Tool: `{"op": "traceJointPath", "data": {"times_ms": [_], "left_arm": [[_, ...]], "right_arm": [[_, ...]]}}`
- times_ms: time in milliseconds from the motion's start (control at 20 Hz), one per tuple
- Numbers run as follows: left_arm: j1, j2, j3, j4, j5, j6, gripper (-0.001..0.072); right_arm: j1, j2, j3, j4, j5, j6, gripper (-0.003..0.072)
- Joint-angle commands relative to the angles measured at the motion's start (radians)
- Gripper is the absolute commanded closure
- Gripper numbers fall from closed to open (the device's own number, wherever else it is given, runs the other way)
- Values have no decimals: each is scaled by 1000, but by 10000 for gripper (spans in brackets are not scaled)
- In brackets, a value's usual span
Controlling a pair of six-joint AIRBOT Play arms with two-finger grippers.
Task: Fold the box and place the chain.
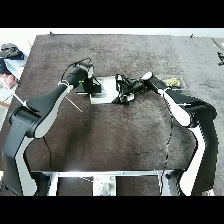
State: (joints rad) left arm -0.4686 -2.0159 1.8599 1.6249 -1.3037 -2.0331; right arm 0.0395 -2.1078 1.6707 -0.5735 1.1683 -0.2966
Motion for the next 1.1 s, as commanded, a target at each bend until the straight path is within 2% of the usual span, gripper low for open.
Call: {"op": "traceJointPath", "data": {"times_ms": [0, 450, 650, 750, 950, 1050], "left_arm": [[-4, 4, 3, -35, 14, 30, 401], [-4, 12, 119, -63, -124, 79, 400], [-1, 14, 196, -63, -254, 154, 399], [-1, 35, 196, -61, -293, 219, 399], [5, 109, 193, -58, -256, 264, 399], [26, 148, 161, -62, -224, 303, 399]], "right_arm": [[1, 1, 0, 2, -4, 2, 311], [1, 1, 0, 2, -5, 2, 311], [1, 0, 0, 2, -4, 2, 311], [1, 0, 0, 2, -5, 2, 311], [1, 0, 0, 2, -5, 2, 311], [1, 0, 0, 2, -5, 2, 311]]}}
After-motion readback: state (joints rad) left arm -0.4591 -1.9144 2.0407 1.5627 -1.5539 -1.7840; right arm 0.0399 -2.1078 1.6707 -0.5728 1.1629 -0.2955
